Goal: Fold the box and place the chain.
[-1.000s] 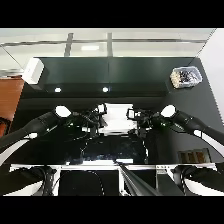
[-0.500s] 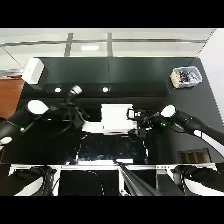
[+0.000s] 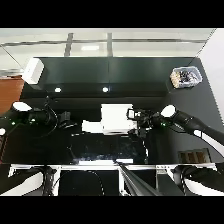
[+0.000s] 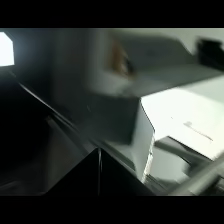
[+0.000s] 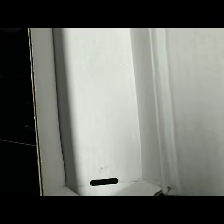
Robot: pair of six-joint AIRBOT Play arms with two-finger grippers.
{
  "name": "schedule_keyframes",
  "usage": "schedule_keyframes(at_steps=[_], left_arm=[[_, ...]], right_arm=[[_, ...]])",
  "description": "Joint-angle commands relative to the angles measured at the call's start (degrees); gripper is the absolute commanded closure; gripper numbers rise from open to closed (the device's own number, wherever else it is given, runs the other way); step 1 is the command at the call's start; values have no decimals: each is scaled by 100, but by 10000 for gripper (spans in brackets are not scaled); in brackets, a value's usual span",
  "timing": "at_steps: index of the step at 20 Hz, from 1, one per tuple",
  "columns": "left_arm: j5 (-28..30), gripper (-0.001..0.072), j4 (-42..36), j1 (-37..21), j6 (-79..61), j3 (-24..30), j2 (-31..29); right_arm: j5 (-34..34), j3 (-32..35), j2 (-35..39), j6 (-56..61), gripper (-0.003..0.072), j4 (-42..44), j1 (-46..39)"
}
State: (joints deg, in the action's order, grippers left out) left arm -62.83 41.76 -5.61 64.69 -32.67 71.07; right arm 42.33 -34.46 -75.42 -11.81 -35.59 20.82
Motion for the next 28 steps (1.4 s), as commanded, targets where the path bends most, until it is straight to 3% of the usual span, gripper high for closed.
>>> schedule_keyframes(at_steps=[1,7,10,13,14,16,17,18,23,24,25,28], left_arm=[[-133,684,-376,188,334,22,562],[269,683,-774,1268,107,-85,997],[79,683,-1591,1331,-664,-155,1001],[-321,678,-1609,1305,-772,-293,1001],[-459,612,-1609,1307,-778,-345,1001],[-603,255,-1611,1311,-776,-444,1001],[-601,127,-1615,1311,-774,-485,1001],[-599,104,-1637,1314,-774,-527,1001],[-608,109,-1672,1423,-728,-782,1001],[-603,206,-1672,1478,-732,-837,1001],[-610,371,-1674,1526,-739,-896,1001],[-627,398,-1676,1687,-721,-1056,1001]], right_arm=[[0,0,2,2,279,2,0],[0,0,2,2,279,2,0],[0,0,2,2,278,2,0],[0,0,2,2,279,2,0],[0,0,2,2,278,2,0],[0,0,2,2,278,2,0],[0,0,2,2,278,2,0],[0,0,2,2,279,2,0],[0,0,2,2,279,2,0],[0,0,2,2,278,2,0],[0,0,2,2,279,2,0],[0,0,2,2,278,2,0]])
